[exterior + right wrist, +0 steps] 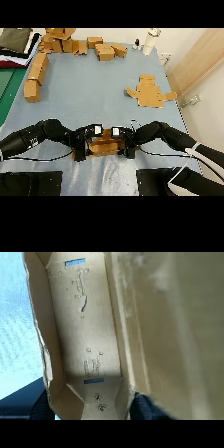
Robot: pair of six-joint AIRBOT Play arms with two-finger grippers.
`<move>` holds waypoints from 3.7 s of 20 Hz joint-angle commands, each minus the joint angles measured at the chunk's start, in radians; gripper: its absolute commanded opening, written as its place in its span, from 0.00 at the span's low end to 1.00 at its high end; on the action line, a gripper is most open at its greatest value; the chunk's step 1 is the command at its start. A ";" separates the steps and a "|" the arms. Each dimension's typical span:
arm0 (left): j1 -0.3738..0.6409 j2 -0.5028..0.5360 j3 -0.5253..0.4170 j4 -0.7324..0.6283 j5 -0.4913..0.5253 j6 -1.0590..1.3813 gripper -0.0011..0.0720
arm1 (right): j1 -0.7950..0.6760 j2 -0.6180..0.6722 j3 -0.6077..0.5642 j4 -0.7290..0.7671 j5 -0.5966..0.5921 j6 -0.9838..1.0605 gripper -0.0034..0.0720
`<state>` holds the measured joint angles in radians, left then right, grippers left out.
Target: Fold the box.
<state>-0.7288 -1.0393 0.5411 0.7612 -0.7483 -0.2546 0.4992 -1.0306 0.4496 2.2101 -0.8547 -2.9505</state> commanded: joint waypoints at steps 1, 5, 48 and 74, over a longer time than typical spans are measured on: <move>-0.001 0.000 -0.009 -0.013 0.033 -0.008 0.65 | 0.001 -0.001 0.000 0.000 0.000 0.000 0.80; -0.001 0.000 -0.009 -0.013 0.028 -0.041 0.65 | 0.001 -0.001 0.000 0.000 0.000 0.000 0.80; 0.051 0.160 -0.012 0.236 0.035 -0.295 0.58 | 0.001 -0.001 0.000 -0.003 0.000 0.000 0.80; -0.126 -0.033 -0.001 0.170 0.135 -0.296 0.91 | 0.001 -0.001 0.000 -0.003 0.023 0.000 0.59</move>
<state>-0.8314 -1.0451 0.5320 0.9630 -0.6823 -0.5514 0.4992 -1.0309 0.4496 2.2063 -0.8310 -2.9509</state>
